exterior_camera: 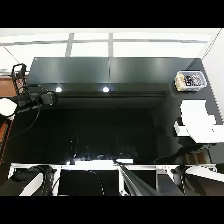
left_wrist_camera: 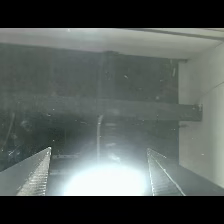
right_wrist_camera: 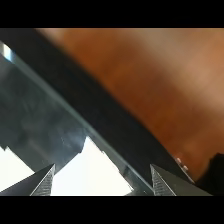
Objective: Fold the box and place the chain.
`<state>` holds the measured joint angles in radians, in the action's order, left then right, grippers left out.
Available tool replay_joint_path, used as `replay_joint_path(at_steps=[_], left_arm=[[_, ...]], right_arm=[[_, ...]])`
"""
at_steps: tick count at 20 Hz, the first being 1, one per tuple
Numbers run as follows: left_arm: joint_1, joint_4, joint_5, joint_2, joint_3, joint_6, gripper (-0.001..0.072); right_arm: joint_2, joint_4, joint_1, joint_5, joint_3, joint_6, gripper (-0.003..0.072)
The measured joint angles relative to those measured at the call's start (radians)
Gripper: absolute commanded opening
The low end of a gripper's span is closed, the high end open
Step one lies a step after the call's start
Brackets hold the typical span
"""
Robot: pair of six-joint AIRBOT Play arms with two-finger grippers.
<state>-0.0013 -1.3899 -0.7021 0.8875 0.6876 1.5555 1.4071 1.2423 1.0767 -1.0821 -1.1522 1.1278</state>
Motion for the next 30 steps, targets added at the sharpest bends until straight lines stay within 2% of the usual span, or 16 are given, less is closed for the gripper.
replay_joint_path(at_steps=[4,7,8,9,10,11,12,13,15,16,23,30], left_arm=[[0.002,-0.005,-0.013,0.001,0.002,0.016,0.0703],[0.003,0.003,-0.013,0.002,0.002,0.019,0.0703],[0.003,0.008,-0.013,0.002,0.002,0.019,0.0703],[0.003,0.015,-0.013,0.002,0.002,0.019,0.0703],[0.003,0.02,-0.013,0.002,0.002,0.02,0.0703],[0.003,0.026,-0.013,0.002,0.002,0.021,0.0703],[0.003,0.03,-0.013,0.002,0.002,0.022,0.0703],[0.003,0.032,-0.013,0.002,0.002,0.022,0.0703],[0.003,0.037,-0.012,0.002,0.002,0.022,0.0702],[0.003,0.037,-0.012,0.002,0.002,0.022,0.0703],[0.003,0.039,0.012,0.002,0.002,0.021,0.0703],[0.003,0.037,0.03,0.002,0.002,0.02,0.0703]], right_arm=[[0.069,-0.012,0.005,-0.061,-0.013,-0.229,0.0713],[0.127,-0.017,-0.013,-0.092,-0.031,-0.306,0.0713],[0.145,-0.017,-0.019,-0.111,-0.04,-0.316,0.0651],[0.16,-0.017,-0.026,-0.128,-0.049,-0.325,0.055],[0.17,-0.017,-0.031,-0.142,-0.058,-0.33,0.0536],[0.179,-0.019,-0.037,-0.154,-0.071,-0.336,0.044],[0.184,-0.021,-0.043,-0.163,-0.083,-0.34,0.0254],[0.188,-0.024,-0.049,-0.172,-0.093,-0.343,0.0166],[0.192,-0.027,-0.061,-0.19,-0.108,-0.347,0.0043],[0.194,-0.029,-0.069,-0.205,-0.112,-0.351,0.0019],[0.148,-0.017,-0.164,-0.287,-0.096,-0.295,0.0018],[-0.052,-0.178,-0.323,-0.249,0.075,-0.254,0.0019]])
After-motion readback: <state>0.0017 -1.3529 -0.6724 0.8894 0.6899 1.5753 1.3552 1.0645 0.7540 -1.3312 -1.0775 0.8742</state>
